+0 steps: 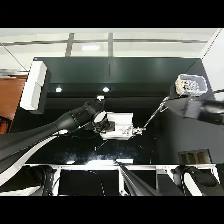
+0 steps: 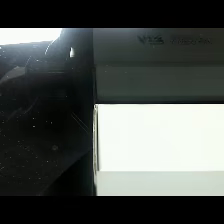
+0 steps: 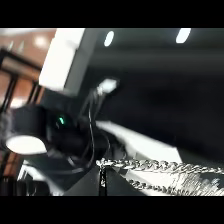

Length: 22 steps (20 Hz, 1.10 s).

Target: Fold the box and place the chain.

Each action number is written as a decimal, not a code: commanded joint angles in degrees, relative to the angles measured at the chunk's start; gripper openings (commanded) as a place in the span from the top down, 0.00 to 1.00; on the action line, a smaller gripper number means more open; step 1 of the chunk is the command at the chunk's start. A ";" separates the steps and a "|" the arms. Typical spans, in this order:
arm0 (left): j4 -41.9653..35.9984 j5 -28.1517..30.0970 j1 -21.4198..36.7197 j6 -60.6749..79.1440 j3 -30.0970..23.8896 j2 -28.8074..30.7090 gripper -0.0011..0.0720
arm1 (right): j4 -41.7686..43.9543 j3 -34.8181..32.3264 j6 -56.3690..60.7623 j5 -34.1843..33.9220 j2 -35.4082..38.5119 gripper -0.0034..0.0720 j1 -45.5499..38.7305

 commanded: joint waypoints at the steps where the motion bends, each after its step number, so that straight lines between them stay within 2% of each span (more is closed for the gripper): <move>1: 0.00 0.02 0.04 -0.04 0.02 -0.02 0.94 | 0.44 -4.83 -0.09 -6.36 -4.11 0.94 9.53; 6: 0.00 0.00 0.04 -0.04 0.02 -0.02 0.94 | 0.26 -4.85 -0.09 -15.06 -13.09 0.94 21.42; 8: 0.00 0.00 0.04 -0.04 0.02 -0.02 0.94 | -0.22 -4.85 -0.11 -16.50 -15.76 0.94 24.00; 12: 0.00 0.00 0.04 -0.04 0.02 -0.02 0.94 | -1.18 -4.85 -0.11 -16.48 -18.75 0.93 24.70; 17: 0.00 0.00 0.04 -0.04 0.02 -0.02 0.94 | -1.53 -4.85 -0.04 -16.50 -19.12 0.93 24.70; 19: 0.00 0.00 0.04 -0.04 0.02 -0.02 0.94 | -1.73 -4.83 0.17 -16.61 -19.10 0.41 24.48; 22: -0.02 -0.02 0.04 -0.04 0.02 -0.02 0.94 | -10.82 -3.06 0.24 -15.93 -18.45 0.41 15.98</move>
